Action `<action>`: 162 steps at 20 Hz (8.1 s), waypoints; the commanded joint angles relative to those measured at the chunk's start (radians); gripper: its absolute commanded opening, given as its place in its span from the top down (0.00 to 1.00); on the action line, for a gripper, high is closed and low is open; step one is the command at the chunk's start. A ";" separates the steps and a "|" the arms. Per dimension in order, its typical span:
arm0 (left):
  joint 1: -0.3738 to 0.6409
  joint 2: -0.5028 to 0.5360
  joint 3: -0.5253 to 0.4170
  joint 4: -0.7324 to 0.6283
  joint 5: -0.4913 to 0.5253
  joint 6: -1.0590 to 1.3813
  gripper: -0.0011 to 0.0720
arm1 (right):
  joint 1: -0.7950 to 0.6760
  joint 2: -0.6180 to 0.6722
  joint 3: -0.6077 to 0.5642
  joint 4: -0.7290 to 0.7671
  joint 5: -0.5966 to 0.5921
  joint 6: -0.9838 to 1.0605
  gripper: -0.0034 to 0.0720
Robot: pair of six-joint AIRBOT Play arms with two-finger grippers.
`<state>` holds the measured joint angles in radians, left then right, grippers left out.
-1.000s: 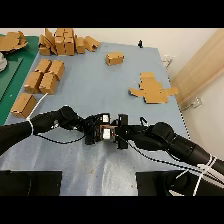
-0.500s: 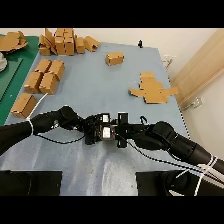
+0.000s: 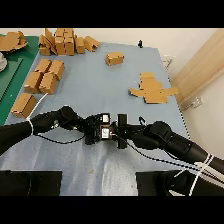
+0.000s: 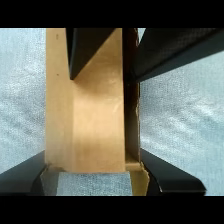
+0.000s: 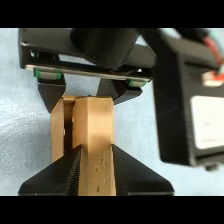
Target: Fold the box.
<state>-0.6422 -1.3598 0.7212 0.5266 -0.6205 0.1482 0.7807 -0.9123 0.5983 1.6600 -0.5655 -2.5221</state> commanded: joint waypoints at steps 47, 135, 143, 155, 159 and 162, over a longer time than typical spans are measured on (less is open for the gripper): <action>0.000 0.001 0.001 0.000 0.000 0.000 0.39 | -0.118 0.405 -0.400 0.528 0.394 1.520 0.95; 0.854 0.154 0.003 0.462 0.018 -0.848 0.39 | -0.495 0.377 -0.285 0.206 0.280 1.546 0.95; 0.918 0.154 0.003 0.468 -0.015 -0.845 0.39 | -0.495 0.377 -0.285 0.206 0.280 1.546 0.95; 0.917 0.154 0.003 0.412 0.017 -0.845 0.39 | -0.495 0.377 -0.285 0.206 0.280 1.546 0.95; 0.917 0.154 0.003 0.412 0.019 -0.845 0.39 | -0.495 0.377 -0.285 0.206 0.280 1.546 0.95; 0.917 0.154 0.003 0.412 0.018 -0.846 0.39 | -0.495 0.377 -0.285 0.206 0.280 1.546 0.95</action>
<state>0.2737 -1.2057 0.7231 0.9390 -0.6033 -0.6975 0.2863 -0.5358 0.3130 1.8664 -0.2859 -0.9768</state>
